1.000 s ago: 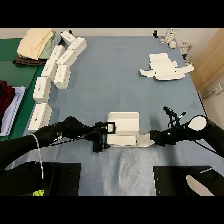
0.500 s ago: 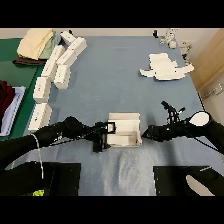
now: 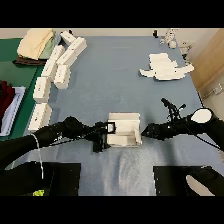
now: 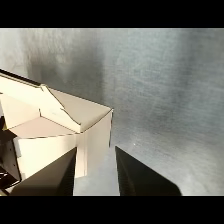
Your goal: Fold the box.
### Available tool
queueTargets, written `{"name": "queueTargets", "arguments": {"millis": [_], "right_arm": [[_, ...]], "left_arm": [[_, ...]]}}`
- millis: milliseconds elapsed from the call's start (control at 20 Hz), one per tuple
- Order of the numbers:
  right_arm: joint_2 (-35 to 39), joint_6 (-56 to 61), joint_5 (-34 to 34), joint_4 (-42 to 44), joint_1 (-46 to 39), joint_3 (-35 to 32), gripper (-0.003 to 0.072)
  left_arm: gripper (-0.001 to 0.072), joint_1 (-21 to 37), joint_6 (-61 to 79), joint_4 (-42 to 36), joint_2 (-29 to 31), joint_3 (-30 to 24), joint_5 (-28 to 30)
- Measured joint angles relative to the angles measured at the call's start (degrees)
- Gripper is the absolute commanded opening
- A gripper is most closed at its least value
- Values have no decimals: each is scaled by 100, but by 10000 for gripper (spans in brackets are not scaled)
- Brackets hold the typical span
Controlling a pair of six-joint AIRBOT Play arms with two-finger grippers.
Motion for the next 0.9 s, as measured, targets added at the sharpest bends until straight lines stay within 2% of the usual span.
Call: {"name": "queueTargets", "arguments": {"millis": [300,450,650,900], "right_arm": [[-9,-291,111,275,144,35,388],[-87,-260,-203,240,592,44,387],[-339,704,-584,-640,1309,273,387],[-763,2474,-640,-2210,2426,927,387]], "left_arm": [[425,0,0,2,0,-2,-2],[425,0,0,0,0,-2,-2],[425,0,0,0,0,-2,-2],[425,0,2,0,0,0,-2]]}}
